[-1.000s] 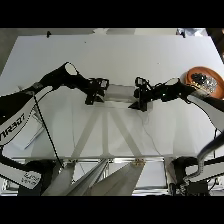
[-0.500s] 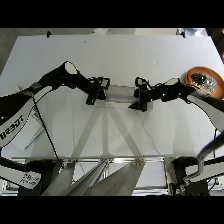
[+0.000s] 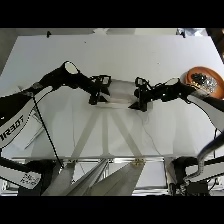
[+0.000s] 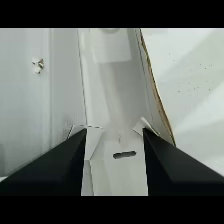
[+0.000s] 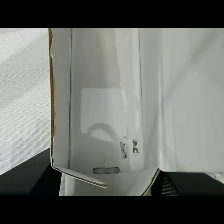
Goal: Fold the box and place the chain.
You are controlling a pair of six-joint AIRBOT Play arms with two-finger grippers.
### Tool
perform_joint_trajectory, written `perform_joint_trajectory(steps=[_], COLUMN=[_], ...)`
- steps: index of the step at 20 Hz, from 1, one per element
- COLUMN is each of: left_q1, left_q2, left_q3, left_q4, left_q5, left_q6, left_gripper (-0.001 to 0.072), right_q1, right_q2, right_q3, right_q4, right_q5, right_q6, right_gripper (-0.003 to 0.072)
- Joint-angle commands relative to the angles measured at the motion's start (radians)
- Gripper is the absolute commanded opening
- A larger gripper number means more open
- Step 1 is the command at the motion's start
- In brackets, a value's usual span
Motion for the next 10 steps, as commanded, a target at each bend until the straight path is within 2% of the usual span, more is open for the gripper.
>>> perform_joint_trajectory(steps=[1, 3, 4, 6, 10], left_q1=[-0.001, -0.001, -0.001, 0.002, 0.034], left_q2=[0.001, 0.001, 0.001, 0.002, 0.053], left_q3=[-0.003, -0.003, -0.003, -0.003, -0.004], left_q4=[-0.031, -0.031, -0.030, -0.024, 0.003], left_q5=[0.005, -0.004, -0.012, -0.036, -0.074], left_q6=[-0.001, -0.001, -0.001, -0.001, -0.003], left_gripper=[0.0425, 0.0409, 0.0346, 0.0029, 0.0010], right_q1=[0.001, 0.001, 0.001, 0.001, 0.001], right_q2=[0.000, 0.000, 0.000, 0.000, 0.000], right_q3=[0.000, 0.000, 0.000, 0.000, 0.000], right_q4=[0.001, 0.000, 0.000, 0.001, 0.000], right_q5=[-0.002, -0.002, -0.002, -0.002, -0.002], right_q6=[0.000, 0.000, 0.000, 0.000, 0.000], right_gripper=[0.0381, 0.0381, 0.0381, 0.0381, 0.0381])
